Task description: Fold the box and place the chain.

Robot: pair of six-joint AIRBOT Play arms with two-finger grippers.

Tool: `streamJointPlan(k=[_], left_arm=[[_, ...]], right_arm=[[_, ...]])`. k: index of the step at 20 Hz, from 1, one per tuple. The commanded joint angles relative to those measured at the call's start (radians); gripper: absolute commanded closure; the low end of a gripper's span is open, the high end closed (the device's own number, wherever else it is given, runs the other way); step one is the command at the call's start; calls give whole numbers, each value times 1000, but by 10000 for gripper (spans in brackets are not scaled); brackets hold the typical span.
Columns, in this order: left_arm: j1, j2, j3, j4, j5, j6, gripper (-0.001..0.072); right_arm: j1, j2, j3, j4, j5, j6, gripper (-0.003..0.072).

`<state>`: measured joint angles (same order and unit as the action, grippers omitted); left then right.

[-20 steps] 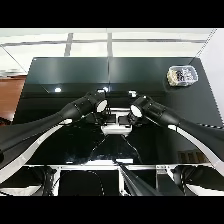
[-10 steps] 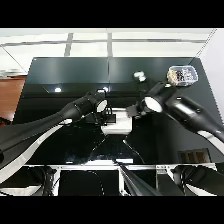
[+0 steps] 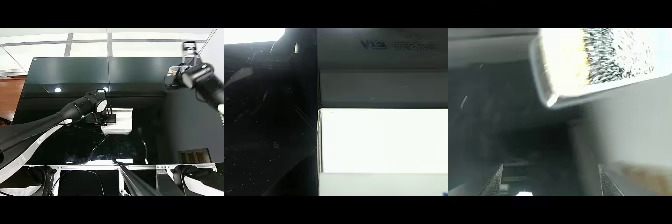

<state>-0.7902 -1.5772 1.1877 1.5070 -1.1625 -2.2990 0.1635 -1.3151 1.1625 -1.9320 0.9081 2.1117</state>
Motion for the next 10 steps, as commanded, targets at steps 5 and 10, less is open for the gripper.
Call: streamJointPlan(k=[5, 10], left_arm=[[1, -1, 0, 0, -3, 0, 681], [1, -1, 0, 0, -3, 0, 682]], right_arm=[[-346, -465, 534, 561, 138, 51, -18], [-393, -611, 626, 756, 113, 137, 99]])
